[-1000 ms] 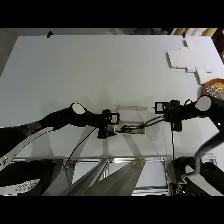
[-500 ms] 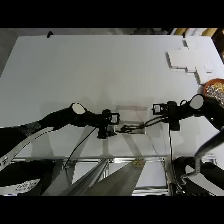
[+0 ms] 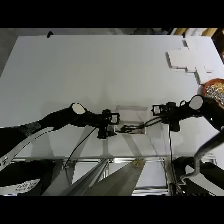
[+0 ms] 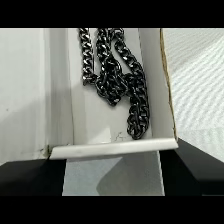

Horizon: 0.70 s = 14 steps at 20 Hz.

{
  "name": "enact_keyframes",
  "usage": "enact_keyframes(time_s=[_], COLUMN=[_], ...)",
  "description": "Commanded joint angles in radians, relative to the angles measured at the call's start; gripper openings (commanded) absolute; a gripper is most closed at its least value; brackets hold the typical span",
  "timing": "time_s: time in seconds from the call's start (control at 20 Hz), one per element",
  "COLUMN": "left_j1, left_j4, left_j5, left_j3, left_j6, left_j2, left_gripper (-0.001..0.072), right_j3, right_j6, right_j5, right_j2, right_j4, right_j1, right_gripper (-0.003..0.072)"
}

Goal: Fold the box and place the chain.

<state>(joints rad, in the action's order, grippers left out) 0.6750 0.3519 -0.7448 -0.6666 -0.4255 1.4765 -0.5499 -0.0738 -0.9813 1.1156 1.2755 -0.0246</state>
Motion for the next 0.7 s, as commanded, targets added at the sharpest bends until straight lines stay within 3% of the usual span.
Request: enact_keyframes(time_s=[0.0, 0.15, 0.3, 0.5, 0.65], left_j1=[0.000, 0.000, 0.000, 0.000, 0.000], left_j4=[0.000, 0.000, 0.000, 0.000, 0.000], left_j5=[0.000, 0.000, 0.000, 0.000, 0.000], left_j3=[0.000, 0.000, 0.000, 0.000, 0.000], left_j6=[0.000, 0.000, 0.000, 0.000, 0.000], left_j2=[-0.001, -0.001, -0.001, -0.001, -0.001], left_gripper=[0.0314, 0.0314, 0.0314, 0.0314, 0.0314], right_j3=[0.013, 0.025, 0.025, 0.025, 0.025], right_j6=[-0.013, -0.013, -0.010, 0.050, 0.145], right_j5=[0.021, 0.050, 0.024, -0.072, -0.154], right_j2=[0.001, 0.001, -0.001, -0.092, -0.203], right_j4=[0.000, 0.000, -0.005, -0.006, -0.130], right_j1=[0.001, 0.001, 0.001, 0.001, 0.001], right_gripper=[0.0136, 0.0049, 0.0019, 0.0019, 0.0019])
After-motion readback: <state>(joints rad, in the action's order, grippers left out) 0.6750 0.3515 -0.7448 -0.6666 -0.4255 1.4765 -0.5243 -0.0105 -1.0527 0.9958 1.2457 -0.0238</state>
